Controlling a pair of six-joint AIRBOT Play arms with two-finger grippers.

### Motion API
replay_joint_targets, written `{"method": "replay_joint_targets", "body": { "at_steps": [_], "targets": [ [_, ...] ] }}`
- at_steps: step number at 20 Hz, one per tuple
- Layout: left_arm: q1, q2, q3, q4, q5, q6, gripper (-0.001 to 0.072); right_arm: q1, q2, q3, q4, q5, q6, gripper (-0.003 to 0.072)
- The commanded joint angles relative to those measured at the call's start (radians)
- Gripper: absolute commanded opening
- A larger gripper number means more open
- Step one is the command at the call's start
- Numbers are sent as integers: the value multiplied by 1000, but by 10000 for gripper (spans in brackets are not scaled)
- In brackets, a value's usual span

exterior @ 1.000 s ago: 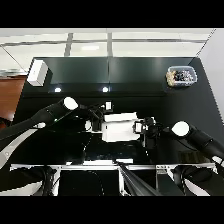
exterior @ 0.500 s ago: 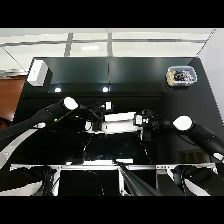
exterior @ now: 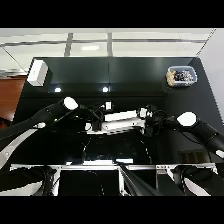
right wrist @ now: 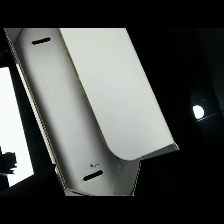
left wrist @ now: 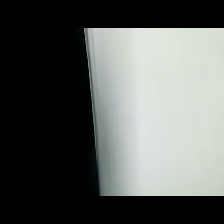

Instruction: Fold the box and place the chain.

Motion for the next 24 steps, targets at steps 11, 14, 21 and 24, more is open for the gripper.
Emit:
{"method": "replay_joint_targets", "body": {
  "at_steps": [11, 14, 21, 24],
  "targets": [
    [0, 0, 0, 1, -1, 1, 32, -5, -66, 2, 150, 38, -145, 670],
    [0, 0, 0, 3, 0, 1, 32, -5, -68, 1, 155, 93, -145, 670],
    [0, 0, 0, 8, -2, 0, 32, -5, -135, 0, 76, 127, -140, 670],
    [0, 0, 0, 8, -3, 0, 32, -5, -163, 0, 72, 119, -147, 669]
  ]
}}
